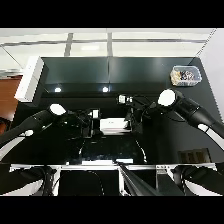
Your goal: Fold the box and place the chain.
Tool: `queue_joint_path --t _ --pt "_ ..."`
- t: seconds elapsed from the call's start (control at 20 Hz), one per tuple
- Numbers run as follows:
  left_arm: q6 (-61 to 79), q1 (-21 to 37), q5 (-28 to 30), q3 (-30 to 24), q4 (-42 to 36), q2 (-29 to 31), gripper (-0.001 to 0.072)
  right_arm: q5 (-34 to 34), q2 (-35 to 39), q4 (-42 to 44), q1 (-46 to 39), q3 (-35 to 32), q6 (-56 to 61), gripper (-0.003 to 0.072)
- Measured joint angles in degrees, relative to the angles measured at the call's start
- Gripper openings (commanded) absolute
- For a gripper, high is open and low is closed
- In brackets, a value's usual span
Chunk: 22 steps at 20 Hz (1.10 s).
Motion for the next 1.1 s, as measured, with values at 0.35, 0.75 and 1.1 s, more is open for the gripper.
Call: queue_joint_path --t 0.35,0.75,1.1 --pt "0.2 0.0 0.0 0.0 0.0 0.0 0.0436 1.4 1.7 4.9 -1.3 -1.7 26.3 0.0011" --pt "0.2 0.0 0.0 0.0 0.0 0.0 0.0436 -8.2 -1.2 23.0 -1.6 -8.7 36.2 0.0011" --pt "0.2 0.0 0.0 0.0 0.0 0.0 0.0436 -11.1 -4.7 25.2 -1.7 -9.8 37.5 0.0011"
